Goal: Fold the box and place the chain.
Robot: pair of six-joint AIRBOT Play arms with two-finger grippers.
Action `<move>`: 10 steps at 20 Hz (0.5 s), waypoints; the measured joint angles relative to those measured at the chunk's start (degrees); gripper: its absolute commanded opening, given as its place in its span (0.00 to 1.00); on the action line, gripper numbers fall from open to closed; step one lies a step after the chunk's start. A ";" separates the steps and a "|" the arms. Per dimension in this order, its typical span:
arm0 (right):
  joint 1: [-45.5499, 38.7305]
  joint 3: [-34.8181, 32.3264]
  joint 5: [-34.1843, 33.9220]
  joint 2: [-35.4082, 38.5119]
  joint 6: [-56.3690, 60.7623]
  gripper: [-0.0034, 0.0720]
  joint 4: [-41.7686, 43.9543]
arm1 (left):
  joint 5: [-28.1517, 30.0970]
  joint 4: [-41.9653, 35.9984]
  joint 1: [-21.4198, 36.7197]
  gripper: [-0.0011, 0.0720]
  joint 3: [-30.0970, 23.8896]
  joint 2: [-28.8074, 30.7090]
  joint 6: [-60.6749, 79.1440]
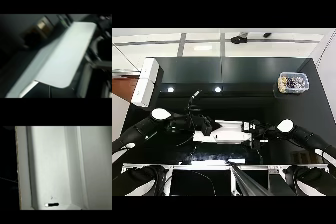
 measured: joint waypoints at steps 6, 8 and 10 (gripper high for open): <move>0.00 0.00 0.00 0.00 0.00 0.74 0.02 | 11.98 -0.31 -3.02 0.06 -0.26 -1.90 0.76; 0.00 0.00 0.00 0.00 0.00 0.74 0.02 | 13.16 1.29 -3.65 0.06 -0.28 -2.54 0.81; 0.00 0.00 0.00 0.00 0.00 0.74 0.02 | 13.90 2.29 -4.00 0.06 -0.28 -3.41 0.85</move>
